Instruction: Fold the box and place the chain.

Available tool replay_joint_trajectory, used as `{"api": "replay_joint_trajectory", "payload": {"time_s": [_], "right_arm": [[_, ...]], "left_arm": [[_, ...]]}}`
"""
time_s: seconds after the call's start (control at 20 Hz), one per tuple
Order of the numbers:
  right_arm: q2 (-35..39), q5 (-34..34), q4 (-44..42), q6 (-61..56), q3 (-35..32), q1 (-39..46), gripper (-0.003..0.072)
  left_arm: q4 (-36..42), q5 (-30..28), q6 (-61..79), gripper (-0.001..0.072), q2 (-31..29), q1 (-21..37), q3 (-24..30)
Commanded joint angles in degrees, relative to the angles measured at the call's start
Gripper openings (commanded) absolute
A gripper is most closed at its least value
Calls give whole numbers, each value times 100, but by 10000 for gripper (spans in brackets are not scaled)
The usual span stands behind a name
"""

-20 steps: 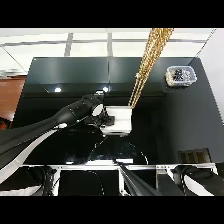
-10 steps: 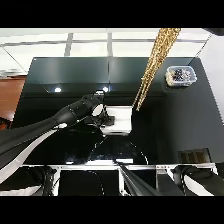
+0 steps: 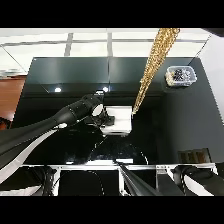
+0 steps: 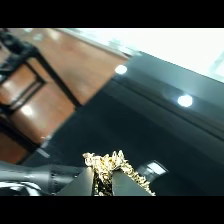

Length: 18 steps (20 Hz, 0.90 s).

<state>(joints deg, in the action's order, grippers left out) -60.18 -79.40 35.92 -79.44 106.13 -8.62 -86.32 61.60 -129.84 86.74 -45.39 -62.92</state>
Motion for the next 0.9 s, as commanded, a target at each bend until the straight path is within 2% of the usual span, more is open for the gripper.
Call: {"api": "replay_joint_trajectory", "payload": {"time_s": [0.0,0.65,0.85], "right_arm": [[2,131,-686,151,35,-7,3],[7,205,-863,190,175,-7,4],[2,87,-743,192,-92,-133,4]], "left_arm": [[0,-2,0,27,0,2,-4],[0,0,0,27,0,2,-4],[0,2,0,27,0,2,-4]]}}
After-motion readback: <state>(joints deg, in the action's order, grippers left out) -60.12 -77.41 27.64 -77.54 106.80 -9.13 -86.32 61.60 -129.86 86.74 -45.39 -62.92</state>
